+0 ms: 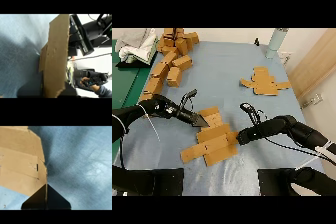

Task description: Fold the box.

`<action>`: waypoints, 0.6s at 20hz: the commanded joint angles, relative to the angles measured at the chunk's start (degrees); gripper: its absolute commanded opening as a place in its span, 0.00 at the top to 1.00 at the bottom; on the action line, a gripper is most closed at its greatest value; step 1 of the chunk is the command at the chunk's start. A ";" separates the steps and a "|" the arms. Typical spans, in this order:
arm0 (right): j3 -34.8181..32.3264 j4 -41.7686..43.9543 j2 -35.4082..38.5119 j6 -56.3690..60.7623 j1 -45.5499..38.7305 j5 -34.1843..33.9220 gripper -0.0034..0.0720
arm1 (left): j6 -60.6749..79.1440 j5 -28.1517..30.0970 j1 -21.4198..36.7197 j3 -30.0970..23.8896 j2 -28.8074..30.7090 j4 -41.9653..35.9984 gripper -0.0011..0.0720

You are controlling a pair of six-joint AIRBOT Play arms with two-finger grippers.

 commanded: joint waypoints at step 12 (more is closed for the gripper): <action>11.52 -33.22 0.07 25.38 -8.07 -4.76 0.29 | 7.45 8.33 -13.40 9.07 2.27 2.99 0.97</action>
